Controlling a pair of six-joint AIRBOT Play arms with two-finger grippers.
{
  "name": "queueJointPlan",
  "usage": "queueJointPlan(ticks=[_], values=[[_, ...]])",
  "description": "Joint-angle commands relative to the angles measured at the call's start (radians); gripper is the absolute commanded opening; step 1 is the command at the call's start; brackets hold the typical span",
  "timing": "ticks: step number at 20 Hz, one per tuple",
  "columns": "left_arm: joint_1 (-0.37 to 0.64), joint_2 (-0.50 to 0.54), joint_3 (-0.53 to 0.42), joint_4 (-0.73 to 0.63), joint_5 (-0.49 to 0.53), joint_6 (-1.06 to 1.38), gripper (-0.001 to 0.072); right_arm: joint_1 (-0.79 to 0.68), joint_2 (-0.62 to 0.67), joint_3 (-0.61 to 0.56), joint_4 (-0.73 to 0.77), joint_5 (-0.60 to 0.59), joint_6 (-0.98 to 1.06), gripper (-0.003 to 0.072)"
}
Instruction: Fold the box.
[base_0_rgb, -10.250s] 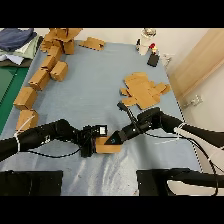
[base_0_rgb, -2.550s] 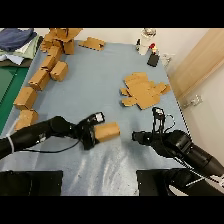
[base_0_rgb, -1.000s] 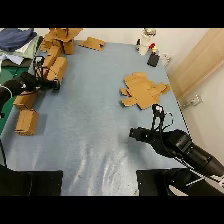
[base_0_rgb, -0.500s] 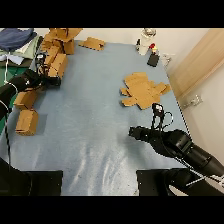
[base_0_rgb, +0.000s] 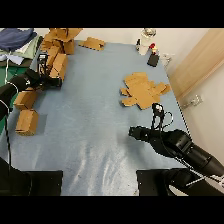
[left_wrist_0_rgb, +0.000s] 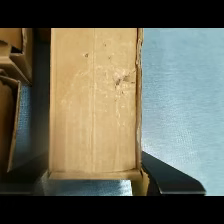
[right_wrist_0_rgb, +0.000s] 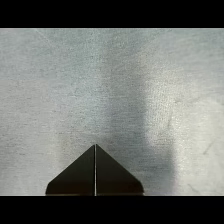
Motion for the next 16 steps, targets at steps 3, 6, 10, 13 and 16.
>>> queueJointPlan(ticks=[3,6,10,13,16], values=[[0.014,0.004,0.001,0.006,-0.034,-0.028,0.0695,-0.001,0.000,0.001,0.001,0.000,0.000,0.0003],[0.032,0.010,0.002,0.005,-0.072,-0.029,0.0696,-0.001,0.000,0.001,0.001,0.000,0.000,0.0003],[0.040,0.039,0.013,0.005,-0.111,-0.028,0.0697,-0.001,0.000,0.001,0.000,0.000,0.000,0.0004],[0.048,0.077,0.013,0.005,-0.109,-0.028,0.0697,-0.001,0.000,0.001,0.000,0.000,0.000,0.0004],[0.051,0.105,0.013,0.005,-0.112,-0.028,0.0697,-0.001,0.000,0.001,0.000,0.000,0.000,0.0004]])
